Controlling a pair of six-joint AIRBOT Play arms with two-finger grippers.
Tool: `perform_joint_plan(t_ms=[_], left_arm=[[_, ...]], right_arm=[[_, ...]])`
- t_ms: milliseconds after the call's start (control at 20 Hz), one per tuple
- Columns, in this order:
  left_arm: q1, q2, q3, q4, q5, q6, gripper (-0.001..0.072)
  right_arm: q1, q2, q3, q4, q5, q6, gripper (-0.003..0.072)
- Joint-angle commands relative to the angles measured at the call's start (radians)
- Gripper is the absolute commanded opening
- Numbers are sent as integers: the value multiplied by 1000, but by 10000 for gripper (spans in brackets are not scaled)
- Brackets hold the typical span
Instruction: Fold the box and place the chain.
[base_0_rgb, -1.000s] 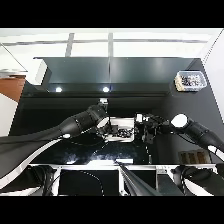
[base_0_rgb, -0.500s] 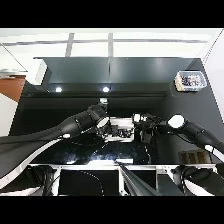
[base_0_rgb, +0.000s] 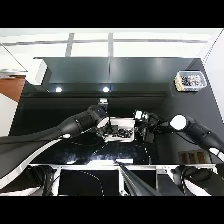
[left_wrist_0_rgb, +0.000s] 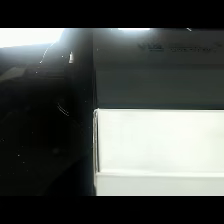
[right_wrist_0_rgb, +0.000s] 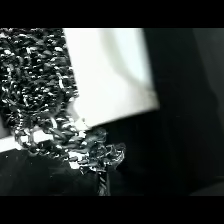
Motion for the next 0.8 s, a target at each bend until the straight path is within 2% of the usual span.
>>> perform_joint_plan(t_ms=[0,250,450,600,750], left_arm=[[0,0,1,2,-1,2,32],[0,0,1,1,-2,2,32],[0,0,1,2,-1,2,32],[0,0,1,2,-1,2,32],[0,0,1,2,-1,2,32]], right_arm=[[-21,86,37,-49,72,110,39],[-74,219,158,-37,319,278,40],[-74,253,288,130,503,332,40],[-74,256,410,235,552,342,40],[-74,256,522,249,555,402,40]])
